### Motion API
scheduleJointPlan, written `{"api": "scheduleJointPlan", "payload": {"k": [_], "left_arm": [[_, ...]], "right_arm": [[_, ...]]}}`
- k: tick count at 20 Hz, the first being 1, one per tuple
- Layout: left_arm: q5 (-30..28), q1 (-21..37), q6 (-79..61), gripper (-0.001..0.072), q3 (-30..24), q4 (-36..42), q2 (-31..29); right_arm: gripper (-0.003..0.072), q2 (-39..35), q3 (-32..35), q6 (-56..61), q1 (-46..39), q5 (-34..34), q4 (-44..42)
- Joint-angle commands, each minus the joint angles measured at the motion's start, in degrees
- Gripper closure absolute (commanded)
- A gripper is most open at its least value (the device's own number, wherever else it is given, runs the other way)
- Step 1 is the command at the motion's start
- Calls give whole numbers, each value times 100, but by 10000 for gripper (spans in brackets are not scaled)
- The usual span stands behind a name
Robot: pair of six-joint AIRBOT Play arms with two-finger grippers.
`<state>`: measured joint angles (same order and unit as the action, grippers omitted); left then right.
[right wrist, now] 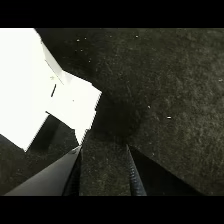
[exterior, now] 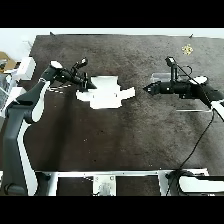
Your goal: Fold the box and place the chain.
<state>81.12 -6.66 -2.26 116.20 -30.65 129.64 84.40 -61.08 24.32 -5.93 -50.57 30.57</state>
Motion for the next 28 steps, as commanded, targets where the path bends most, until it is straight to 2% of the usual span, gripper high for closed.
{"api": "scheduleJointPlan", "payload": {"k": [1, 7, 11, 12, 13, 20, 21, 28], "left_arm": [[-35, 2, -442, 698, -85, -22, 35], [-72, 4, -573, 697, -192, -24, 31], [-59, 4, -568, 697, -192, -17, 31], [-59, 4, -568, 697, -192, -17, 31], [-61, 4, -568, 697, -192, -17, 31], [-72, 4, -568, 697, -192, -17, 31], [-72, 4, -568, 697, -192, -15, 31], [-74, 4, -568, 697, -192, -17, 31]], "right_arm": [[354, -4, 0, -61, 4, 0, 15], [354, -4, 2, -544, 90, 55, 15], [351, -4, 0, -1565, 459, 188, 15], [263, -4, 0, -1899, 568, 197, 13], [81, -4, 0, -2253, 695, 197, 15], [82, 411, -11, -4225, 1609, 212, 122], [57, 501, -11, -4404, 1714, 216, 142], [54, 1137, -455, -4352, 2243, 219, 798]]}}
